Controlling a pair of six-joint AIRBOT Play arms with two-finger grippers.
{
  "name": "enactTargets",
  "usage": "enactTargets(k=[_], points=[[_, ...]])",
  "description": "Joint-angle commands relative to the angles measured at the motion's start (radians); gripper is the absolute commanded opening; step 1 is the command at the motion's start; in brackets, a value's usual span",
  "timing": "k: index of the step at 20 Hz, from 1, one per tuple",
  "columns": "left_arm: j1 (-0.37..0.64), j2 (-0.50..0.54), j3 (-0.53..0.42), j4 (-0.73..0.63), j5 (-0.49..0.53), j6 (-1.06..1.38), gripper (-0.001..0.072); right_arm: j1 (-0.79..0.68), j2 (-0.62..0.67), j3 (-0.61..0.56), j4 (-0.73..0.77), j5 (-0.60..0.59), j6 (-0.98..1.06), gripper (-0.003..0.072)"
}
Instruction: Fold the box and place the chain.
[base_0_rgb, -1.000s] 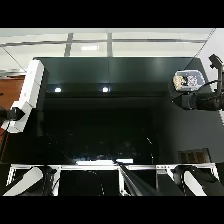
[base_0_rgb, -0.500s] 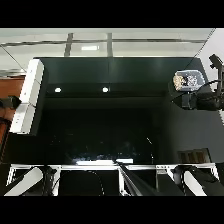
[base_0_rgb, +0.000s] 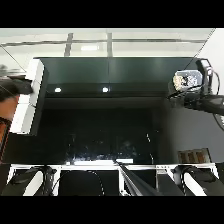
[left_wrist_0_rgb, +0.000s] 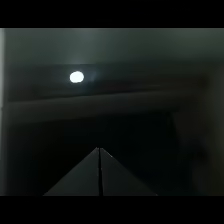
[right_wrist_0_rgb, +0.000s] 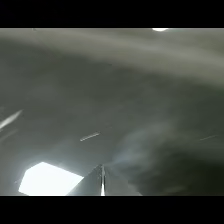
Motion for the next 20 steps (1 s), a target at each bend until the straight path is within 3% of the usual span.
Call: enactTargets(k=[1, 5, 20], points=[[-0.192, 0.133, -0.181, 0.154, 0.196, -0.059, 0.0026, 0.031, 0.001, -0.146, -0.164, -0.421, -0.018, 0.0018], [-0.19, 0.138, -0.188, 0.146, 0.182, -0.077, 0.0028, 0.012, 0.001, -0.15, -0.177, -0.369, -0.018, 0.0019], [-0.19, 0.138, -0.188, 0.144, 0.174, -0.076, 0.0028, 0.012, 0.001, -0.15, -0.177, -0.368, -0.018, 0.0019]])
